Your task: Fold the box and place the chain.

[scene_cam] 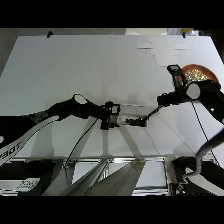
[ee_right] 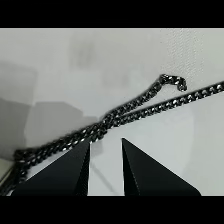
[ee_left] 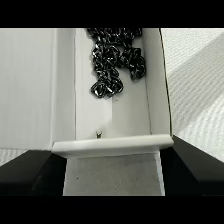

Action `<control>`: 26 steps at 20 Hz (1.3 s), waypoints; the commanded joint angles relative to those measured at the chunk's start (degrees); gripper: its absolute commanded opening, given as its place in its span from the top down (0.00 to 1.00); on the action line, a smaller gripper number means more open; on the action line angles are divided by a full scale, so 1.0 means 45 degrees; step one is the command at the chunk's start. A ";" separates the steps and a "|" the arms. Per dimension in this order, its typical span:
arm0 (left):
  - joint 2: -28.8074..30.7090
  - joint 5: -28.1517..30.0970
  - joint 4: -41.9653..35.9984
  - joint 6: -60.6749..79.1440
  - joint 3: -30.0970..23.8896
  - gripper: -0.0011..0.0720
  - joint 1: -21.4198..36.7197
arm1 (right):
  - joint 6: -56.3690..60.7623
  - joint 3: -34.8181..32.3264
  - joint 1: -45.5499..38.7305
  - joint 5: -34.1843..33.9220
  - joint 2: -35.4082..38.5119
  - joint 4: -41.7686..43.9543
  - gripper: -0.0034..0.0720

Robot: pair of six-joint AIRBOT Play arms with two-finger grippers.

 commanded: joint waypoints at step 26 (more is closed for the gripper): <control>-0.0005 0.0005 0.0000 0.0000 -0.0005 0.86 -0.0005 | -0.0622 0.0010 0.0155 0.1185 0.0845 0.0180 0.93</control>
